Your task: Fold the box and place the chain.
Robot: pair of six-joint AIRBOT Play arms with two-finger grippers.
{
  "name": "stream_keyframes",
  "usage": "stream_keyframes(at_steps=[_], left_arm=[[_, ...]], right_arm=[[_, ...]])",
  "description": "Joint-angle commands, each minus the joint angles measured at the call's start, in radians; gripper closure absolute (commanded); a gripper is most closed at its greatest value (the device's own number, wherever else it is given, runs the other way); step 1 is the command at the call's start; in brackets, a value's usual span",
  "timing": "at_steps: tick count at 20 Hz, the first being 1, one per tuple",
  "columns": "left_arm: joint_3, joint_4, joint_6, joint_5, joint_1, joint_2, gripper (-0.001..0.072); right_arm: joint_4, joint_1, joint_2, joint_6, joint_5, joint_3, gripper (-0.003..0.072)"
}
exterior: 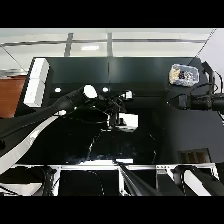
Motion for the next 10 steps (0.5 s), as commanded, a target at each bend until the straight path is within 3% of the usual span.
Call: stream_keyframes(at_steps=[1,10], left_arm=[[0.001,0.024,-0.015,-0.027,-0.001,-0.001,-0.0002],[0.001,0.088,0.029,-0.027,-0.009,-0.005,-0.0002]], right_arm=[[-0.001,0.0,0.0,0.0,-0.005,-0.002,0.0671],[-0.002,0.0,0.0,0.0,-0.005,-0.002,0.0671]])
